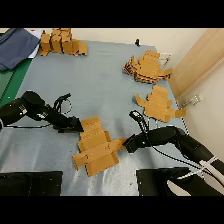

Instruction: Fold the box.

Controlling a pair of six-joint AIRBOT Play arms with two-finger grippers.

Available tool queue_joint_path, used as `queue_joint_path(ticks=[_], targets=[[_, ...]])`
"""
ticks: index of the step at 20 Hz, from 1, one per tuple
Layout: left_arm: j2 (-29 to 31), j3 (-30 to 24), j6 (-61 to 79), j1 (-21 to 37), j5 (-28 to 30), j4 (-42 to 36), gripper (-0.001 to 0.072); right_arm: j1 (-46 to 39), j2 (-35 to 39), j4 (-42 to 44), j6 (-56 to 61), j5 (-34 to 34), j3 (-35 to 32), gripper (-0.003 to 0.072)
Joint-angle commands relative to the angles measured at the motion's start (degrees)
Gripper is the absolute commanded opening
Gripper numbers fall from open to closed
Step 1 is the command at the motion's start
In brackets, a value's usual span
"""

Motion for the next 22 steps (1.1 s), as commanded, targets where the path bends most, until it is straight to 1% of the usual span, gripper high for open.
queue_joint_path(ticks=[1,3,6,12,13,14,19,20,21,22], targets=[[-3.3,0.0,6.8,-2.1,1.0,-7.7,0.0597,0.1,0.1,0.2,-0.2,0.4,-0.1,0.0004],[-5.4,0.0,10.1,-3.5,1.0,-11.1,0.0596,0.1,0.0,0.2,-0.2,0.4,-0.1,0.0004],[-7.5,0.0,12.8,-4.1,0.2,-13.3,0.0596,0.1,0.0,0.2,-0.1,0.4,-0.1,0.0004],[-7.9,0.0,17.0,-4.1,-2.9,-14.2,0.0594,0.1,0.0,0.2,-0.1,0.4,-0.1,0.0004],[-7.9,0.0,17.4,-4.0,-2.7,-14.5,0.0514,0.1,0.0,0.2,-0.1,0.4,-0.1,0.0004],[-8.0,0.0,18.6,-3.9,-2.7,-14.9,0.0390,0.1,0.0,0.2,0.0,0.4,-0.1,0.0004],[-8.0,0.0,19.4,-3.6,-1.5,-15.1,0.0384,0.1,0.0,0.2,0.0,0.4,-0.1,0.0004],[-8.0,0.0,19.6,-3.4,-1.2,-15.1,0.0345,0.1,0.0,0.2,0.0,0.4,-0.1,0.0004],[-8.0,0.0,20.5,-3.3,-1.2,-15.0,0.0272,0.1,0.0,0.2,0.0,0.4,-0.1,0.0004],[-8.0,0.0,20.9,-3.3,-1.3,-15.0,0.0228,0.1,0.0,0.2,0.0,0.4,-0.1,0.0004]])
